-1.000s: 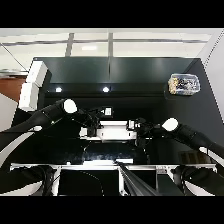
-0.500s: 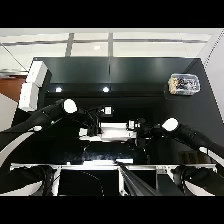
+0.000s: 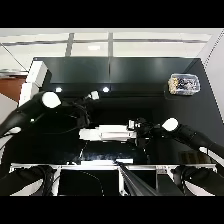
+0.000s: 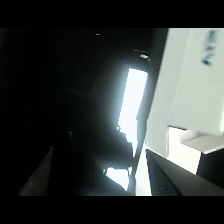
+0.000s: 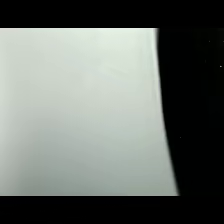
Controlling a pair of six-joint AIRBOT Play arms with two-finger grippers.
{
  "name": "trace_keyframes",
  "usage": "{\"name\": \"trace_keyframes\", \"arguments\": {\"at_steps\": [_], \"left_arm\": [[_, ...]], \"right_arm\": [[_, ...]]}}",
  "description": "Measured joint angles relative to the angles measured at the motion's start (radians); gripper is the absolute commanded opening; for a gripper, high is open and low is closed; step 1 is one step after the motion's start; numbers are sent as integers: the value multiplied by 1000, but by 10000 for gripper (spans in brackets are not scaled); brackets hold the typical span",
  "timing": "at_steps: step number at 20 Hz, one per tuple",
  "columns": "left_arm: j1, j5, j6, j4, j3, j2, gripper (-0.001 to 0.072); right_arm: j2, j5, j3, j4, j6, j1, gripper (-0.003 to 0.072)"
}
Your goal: Fold the box and place the chain.
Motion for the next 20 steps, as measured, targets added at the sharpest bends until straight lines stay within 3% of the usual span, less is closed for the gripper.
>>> {"name": "trace_keyframes", "arguments": {"at_steps": [2, 3, 4, 11, 12, 13, 14, 15, 18, 20], "left_arm": [[39, -33, -48, 4, 0, 40, 697], [56, -52, -71, 9, 0, 55, 697], [73, -66, -95, 11, 0, 69, 697], [144, -147, -354, 53, 0, 112, 691], [148, -168, -399, 58, 0, 114, 638], [149, -185, -445, 57, -1, 114, 428], [151, -208, -495, 50, -4, 115, 114], [152, -235, -534, 24, -11, 116, 29], [141, -329, -577, -159, -72, 122, 28], [113, -328, -554, -323, -135, 132, 28]], "right_arm": [[0, 0, 0, 0, 0, 0, 398], [0, 0, 0, 0, 0, 0, 490], [0, 0, 0, 0, 0, 0, 515], [0, 0, 0, 0, 0, 0, 516], [0, 1, 0, 0, 0, 0, 516], [0, 1, 0, 0, 0, 0, 516], [0, 1, 0, 0, 0, 0, 516], [0, 1, 0, 0, 0, 0, 516], [0, 1, 0, 0, 0, 0, 516], [0, 1, 0, 0, 0, 0, 516]]}}
